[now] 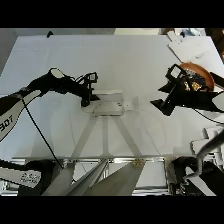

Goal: Fold the box and place the chain.

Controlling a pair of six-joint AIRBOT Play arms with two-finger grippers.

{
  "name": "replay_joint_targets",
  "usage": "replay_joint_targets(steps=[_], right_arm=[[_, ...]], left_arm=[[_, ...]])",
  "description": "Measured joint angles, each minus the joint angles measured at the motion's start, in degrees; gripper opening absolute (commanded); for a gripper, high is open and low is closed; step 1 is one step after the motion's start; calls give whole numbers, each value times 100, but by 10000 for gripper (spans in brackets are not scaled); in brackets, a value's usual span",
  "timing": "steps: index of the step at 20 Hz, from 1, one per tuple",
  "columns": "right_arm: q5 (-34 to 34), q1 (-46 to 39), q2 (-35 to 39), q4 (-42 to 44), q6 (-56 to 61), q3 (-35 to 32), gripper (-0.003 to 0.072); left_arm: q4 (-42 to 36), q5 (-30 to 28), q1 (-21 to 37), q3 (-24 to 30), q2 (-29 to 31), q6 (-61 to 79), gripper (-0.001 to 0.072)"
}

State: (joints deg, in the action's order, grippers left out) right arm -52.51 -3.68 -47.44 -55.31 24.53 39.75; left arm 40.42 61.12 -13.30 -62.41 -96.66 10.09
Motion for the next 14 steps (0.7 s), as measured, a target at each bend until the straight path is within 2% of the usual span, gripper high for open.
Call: replay_joint_targets(steps=[7,14], right_arm=[[-109,184,-820,345,-1582,0,686],[608,966,-1185,619,-2577,2,693]], left_arm=[[48,-2,0,0,0,-4,13],[52,-4,0,2,0,-7,13]])
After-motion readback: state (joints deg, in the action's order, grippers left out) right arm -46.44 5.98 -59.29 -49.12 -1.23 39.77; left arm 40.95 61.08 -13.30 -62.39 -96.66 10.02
